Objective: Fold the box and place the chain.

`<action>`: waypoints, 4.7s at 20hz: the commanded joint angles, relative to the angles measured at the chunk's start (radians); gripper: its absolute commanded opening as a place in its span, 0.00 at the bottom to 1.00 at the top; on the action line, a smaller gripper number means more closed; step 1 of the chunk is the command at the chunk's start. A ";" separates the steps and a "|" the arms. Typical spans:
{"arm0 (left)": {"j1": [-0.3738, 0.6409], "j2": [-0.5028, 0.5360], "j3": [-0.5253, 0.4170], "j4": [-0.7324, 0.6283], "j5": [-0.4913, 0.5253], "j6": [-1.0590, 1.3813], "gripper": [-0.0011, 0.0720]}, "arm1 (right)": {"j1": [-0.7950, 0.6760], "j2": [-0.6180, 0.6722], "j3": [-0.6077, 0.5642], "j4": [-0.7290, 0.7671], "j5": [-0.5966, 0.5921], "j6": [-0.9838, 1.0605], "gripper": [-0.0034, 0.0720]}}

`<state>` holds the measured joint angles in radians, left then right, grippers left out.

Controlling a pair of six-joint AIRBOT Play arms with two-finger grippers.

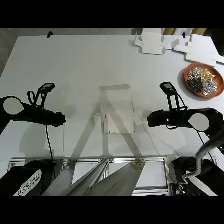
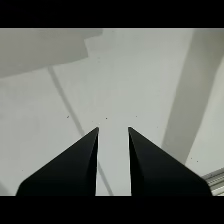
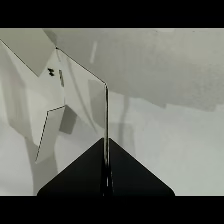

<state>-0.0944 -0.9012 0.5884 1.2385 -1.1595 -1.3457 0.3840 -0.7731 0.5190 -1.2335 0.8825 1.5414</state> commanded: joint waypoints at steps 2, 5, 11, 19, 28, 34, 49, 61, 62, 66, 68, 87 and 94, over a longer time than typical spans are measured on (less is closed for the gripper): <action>-0.001 -0.001 0.000 -0.090 0.103 0.127 0.36 | 0.009 0.001 0.000 0.000 -0.008 0.007 0.06; -0.001 -0.059 0.022 -0.443 0.174 0.453 0.41 | 0.009 0.001 0.000 0.001 -0.008 0.007 0.06; -0.067 -0.491 0.336 -0.712 -0.063 0.773 0.76 | 0.009 0.001 0.000 0.005 0.006 0.007 0.06; -0.222 -0.750 0.457 -0.715 -0.006 1.004 0.80 | 0.009 0.001 0.000 0.004 0.031 0.007 0.06; -0.250 -0.797 0.457 -0.776 -0.033 1.138 0.17 | 0.009 0.001 0.000 0.004 0.048 0.007 0.06; -0.246 -0.726 0.459 -0.740 -0.034 1.279 0.02 | 0.009 0.002 0.004 0.008 0.037 0.003 0.33; -0.466 -0.670 0.422 -0.662 0.148 1.434 0.02 | 0.009 0.024 0.136 -0.147 0.253 -0.025 0.52; -0.497 -0.732 0.422 -0.727 0.283 1.495 0.02 | 0.009 0.025 0.136 -0.188 0.243 -0.065 0.52; -0.497 -0.734 0.422 -0.757 0.300 1.495 0.02 | 0.009 0.025 0.136 -0.188 0.243 -0.076 0.52; -0.509 -0.734 0.422 -0.765 0.351 1.495 0.02 | 0.009 0.025 0.136 -0.188 0.243 -0.085 0.52; -0.526 -0.734 0.422 -0.715 0.352 1.492 0.02 | 0.009 0.025 0.136 -0.189 0.243 -0.085 0.52; -0.545 -0.732 0.422 -0.638 0.332 1.467 0.02 | 0.009 0.025 0.136 -0.210 0.245 -0.163 0.52; -0.548 -0.709 0.492 -0.380 0.231 1.244 0.02 | 0.009 0.025 0.136 -0.210 0.244 -0.163 0.52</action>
<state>-0.6415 -1.6142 1.0573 0.7467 -0.8753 -0.0170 0.3920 -0.7486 0.6540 -1.4437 1.1267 1.3811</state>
